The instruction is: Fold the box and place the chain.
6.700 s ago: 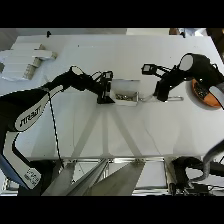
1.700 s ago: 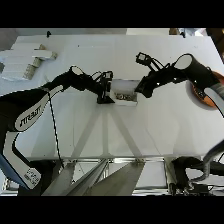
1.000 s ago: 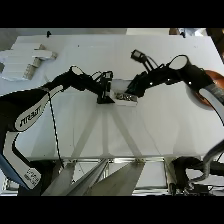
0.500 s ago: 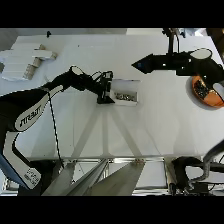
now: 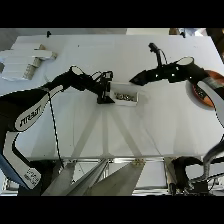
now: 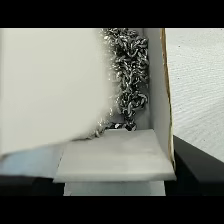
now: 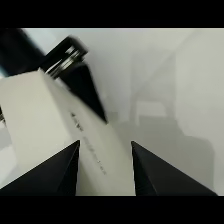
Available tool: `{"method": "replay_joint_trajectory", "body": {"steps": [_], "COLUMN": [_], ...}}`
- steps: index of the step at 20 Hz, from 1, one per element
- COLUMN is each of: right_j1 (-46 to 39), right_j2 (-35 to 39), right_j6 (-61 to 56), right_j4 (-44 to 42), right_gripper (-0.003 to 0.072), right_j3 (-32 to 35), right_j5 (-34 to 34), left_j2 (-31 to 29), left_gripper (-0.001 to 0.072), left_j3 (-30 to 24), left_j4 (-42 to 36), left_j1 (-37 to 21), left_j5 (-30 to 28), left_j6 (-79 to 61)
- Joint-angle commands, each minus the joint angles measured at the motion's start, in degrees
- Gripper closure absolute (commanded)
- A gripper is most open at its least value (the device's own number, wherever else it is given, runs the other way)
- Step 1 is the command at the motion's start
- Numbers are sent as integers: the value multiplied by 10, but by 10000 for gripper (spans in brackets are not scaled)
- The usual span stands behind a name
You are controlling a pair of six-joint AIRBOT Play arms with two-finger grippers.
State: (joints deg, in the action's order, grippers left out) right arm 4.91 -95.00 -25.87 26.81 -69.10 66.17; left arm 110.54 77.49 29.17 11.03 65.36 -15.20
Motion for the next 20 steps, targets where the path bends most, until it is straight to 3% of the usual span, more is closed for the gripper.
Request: {"method": "replay_joint_trajectory", "body": {"steps": [1,5,12,17,20], "right_j1": [21,55,104,142,151], "right_j2": [2,36,60,65,83], "right_j6": [30,102,103,38,21], "right_j4": [47,133,268,351,364], "right_gripper": [333,330,328,333,379], "right_j3": [-1,-1,-1,-1,-1], "right_j5": [51,33,-3,-82,-92], "left_j2": [0,0,0,0,0], "left_gripper": [355,355,355,355,355], "left_j3": [0,0,0,0,0], "left_j4": [0,0,0,0,0], "left_j1": [0,0,0,0,0], "left_j5": [0,0,0,0,0], "left_j6": [0,0,0,0,0]}}
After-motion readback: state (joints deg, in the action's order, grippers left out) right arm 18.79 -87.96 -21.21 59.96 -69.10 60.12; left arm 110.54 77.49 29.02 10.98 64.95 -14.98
